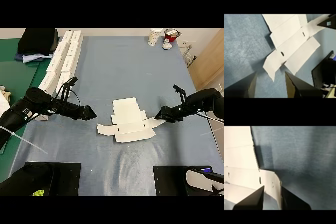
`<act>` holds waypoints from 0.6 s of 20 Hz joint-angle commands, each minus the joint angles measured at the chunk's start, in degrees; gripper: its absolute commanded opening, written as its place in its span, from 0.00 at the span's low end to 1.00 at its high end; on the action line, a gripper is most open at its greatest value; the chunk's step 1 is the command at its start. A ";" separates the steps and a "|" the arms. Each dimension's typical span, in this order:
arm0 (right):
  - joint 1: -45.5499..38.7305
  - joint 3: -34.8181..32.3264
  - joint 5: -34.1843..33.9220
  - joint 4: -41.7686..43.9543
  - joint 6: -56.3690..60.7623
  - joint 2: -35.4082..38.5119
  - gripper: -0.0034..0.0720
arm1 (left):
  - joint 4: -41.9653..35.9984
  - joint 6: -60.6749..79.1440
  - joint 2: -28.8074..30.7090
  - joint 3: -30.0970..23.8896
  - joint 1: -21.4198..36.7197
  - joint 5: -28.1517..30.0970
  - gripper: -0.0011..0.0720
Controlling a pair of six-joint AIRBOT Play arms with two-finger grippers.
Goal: Fold the box.
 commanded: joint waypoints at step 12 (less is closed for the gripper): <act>0.13 -1.03 -5.75 7.87 -11.23 -3.37 0.04 | -3.32 -0.59 -0.28 0.11 0.04 -1.27 0.73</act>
